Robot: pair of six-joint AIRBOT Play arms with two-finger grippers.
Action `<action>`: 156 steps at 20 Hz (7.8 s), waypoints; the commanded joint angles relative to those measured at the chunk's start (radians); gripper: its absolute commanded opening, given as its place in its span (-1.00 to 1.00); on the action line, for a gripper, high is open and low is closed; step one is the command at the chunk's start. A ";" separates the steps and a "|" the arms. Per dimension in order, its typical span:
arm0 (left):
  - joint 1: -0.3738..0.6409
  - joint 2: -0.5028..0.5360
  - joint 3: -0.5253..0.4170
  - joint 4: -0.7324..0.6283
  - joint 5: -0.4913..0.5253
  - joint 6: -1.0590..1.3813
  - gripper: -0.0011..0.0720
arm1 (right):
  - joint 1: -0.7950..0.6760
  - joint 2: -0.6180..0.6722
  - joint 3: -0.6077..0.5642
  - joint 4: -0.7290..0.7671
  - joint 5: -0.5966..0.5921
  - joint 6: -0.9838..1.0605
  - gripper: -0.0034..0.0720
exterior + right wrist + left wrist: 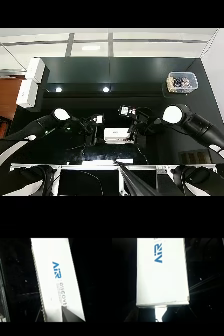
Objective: Fold the box and place the chain.
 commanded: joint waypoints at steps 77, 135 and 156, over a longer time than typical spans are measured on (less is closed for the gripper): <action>0.000 0.000 0.000 0.000 0.000 0.002 0.31 | -0.184 -0.084 -0.219 0.734 0.036 0.463 -0.86; -0.265 -0.035 0.297 0.240 0.086 -0.577 0.98 | -0.610 0.255 -0.058 0.250 0.065 0.578 -0.86; -0.292 -0.116 0.296 0.269 0.027 -0.624 0.99 | -0.610 0.255 -0.058 0.250 0.061 0.566 -0.86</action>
